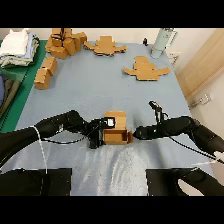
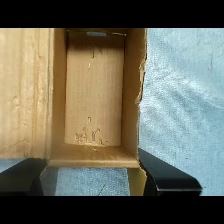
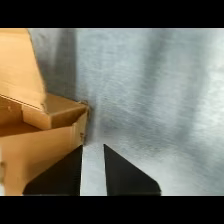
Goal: Fold the box.
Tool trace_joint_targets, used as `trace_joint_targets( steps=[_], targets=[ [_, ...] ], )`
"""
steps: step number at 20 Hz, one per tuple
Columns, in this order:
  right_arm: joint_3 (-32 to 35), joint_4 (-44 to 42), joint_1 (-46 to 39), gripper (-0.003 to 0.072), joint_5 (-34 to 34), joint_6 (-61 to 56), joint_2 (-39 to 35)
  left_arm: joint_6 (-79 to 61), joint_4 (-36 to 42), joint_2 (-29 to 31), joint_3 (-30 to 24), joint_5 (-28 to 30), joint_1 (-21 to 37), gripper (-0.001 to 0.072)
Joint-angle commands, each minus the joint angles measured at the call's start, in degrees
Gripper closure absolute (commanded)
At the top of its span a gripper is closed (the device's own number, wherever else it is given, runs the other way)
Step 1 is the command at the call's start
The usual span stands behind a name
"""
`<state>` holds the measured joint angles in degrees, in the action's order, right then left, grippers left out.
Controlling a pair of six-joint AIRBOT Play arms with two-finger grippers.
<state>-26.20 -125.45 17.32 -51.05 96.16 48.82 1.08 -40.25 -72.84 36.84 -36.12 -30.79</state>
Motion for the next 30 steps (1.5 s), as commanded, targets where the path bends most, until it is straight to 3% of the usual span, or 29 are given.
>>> trace_joint_targets(
  steps=[1, 4, 5, 8, 10, 13, 14, 20, 22, 24, 27, 30],
  targets=[
    [-1.4, -1.8, 1.2, 0.0455, -0.5, 0.3, -0.2, 0.0, 0.0, 0.0, 0.0, 0.0, 0.1, 0.0238],
    [-1.4, -1.9, 1.7, 0.0432, -0.2, 0.3, -0.2, 0.0, 0.0, 0.0, 0.0, 0.0, 0.1, 0.0238],
    [-1.4, -1.9, 1.7, 0.0305, -0.2, 0.3, -0.2, 0.0, 0.0, 0.0, 0.0, 0.0, 0.0, 0.0238],
    [-1.4, -2.1, 1.7, 0.0271, 0.3, 0.3, -0.2, 0.0, 0.0, 0.0, 0.0, 0.0, 0.0, 0.0238],
    [-1.4, -2.5, 1.7, 0.0205, 0.8, 0.3, -0.2, 0.0, 0.0, 0.0, 0.0, 0.0, 0.1, 0.0238],
    [-1.4, -3.0, 1.7, 0.019, 1.1, 0.3, -0.2, 0.0, 0.0, 0.0, 0.0, 0.0, 0.0, 0.0238],
    [-1.4, -3.4, 1.7, 0.0154, 1.1, 0.3, -0.2, 0.0, 0.0, 0.0, 0.0, 0.0, 0.1, 0.0238],
    [-2.1, -2.6, 4.7, 0.0158, 2.5, -3.0, 2.1, 0.0, 0.0, 0.0, 0.0, 0.0, 0.1, 0.0238],
    [-4.5, 2.5, 9.5, 0.0159, 4.1, -9.5, 4.3, 0.0, 0.0, 0.0, 0.0, 0.0, 0.1, 0.0238],
    [-8.1, 13.8, 15.2, 0.0159, 3.7, -22.0, 7.0, 0.0, 0.0, 0.0, 0.0, 0.0, 0.0, 0.0238],
    [-14.7, 29.7, 22.7, 0.0159, -2.5, -41.4, 11.8, 0.0, 0.0, 0.0, 0.0, 0.0, 0.1, 0.0238],
    [-21.1, 35.8, 28.0, 0.0168, -9.1, -49.8, 17.9, 0.0, 0.0, 0.0, 0.0, 0.0, 0.0, 0.0238]
  ],
)
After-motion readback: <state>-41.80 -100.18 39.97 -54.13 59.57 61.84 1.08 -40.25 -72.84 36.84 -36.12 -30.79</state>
